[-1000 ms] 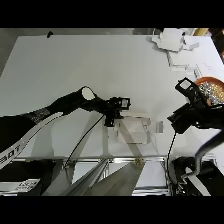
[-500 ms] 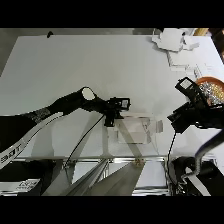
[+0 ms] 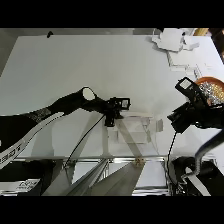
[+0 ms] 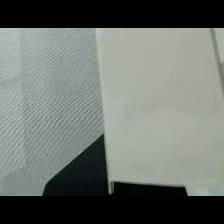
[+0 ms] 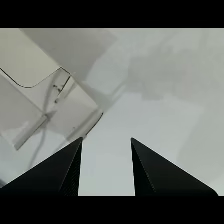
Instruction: Fold the box and place the chain.
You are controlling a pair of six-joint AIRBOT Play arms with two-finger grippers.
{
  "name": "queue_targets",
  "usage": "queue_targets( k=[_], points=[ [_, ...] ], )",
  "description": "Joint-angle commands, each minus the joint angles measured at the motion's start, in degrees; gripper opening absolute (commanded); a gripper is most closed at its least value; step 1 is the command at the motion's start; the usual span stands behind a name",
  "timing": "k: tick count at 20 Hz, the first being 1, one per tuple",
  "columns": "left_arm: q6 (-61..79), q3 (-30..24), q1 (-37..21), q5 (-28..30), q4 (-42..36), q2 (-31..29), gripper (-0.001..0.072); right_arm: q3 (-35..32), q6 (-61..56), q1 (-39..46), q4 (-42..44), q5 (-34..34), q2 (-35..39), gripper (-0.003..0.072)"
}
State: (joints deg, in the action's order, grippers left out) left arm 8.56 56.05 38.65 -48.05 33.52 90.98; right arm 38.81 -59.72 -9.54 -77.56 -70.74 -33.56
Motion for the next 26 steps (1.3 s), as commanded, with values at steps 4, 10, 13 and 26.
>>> queue_targets(
  k=[4, 10, 13, 26],
  points=[
    [0.00, 0.02, 0.00, 1.46, 0.02, 0.04, 0.0008, -0.02, 0.24, -0.02, 0.02, 0.02, -0.02, 0.0340],
    [0.02, 0.02, 0.00, 1.36, 0.07, 0.04, 0.0008, -0.02, 0.26, -0.02, 0.00, 0.00, -0.02, 0.0340],
    [0.00, 0.02, 0.00, 1.29, 0.04, 0.04, 0.0008, -0.02, 0.26, -0.02, 0.00, 0.00, -0.02, 0.0340],
    [-7.72, 0.02, 0.00, -1.46, 5.44, 0.02, 0.0008, -0.02, 0.24, -0.02, 0.02, -0.22, -0.02, 0.0340]
  ],
)
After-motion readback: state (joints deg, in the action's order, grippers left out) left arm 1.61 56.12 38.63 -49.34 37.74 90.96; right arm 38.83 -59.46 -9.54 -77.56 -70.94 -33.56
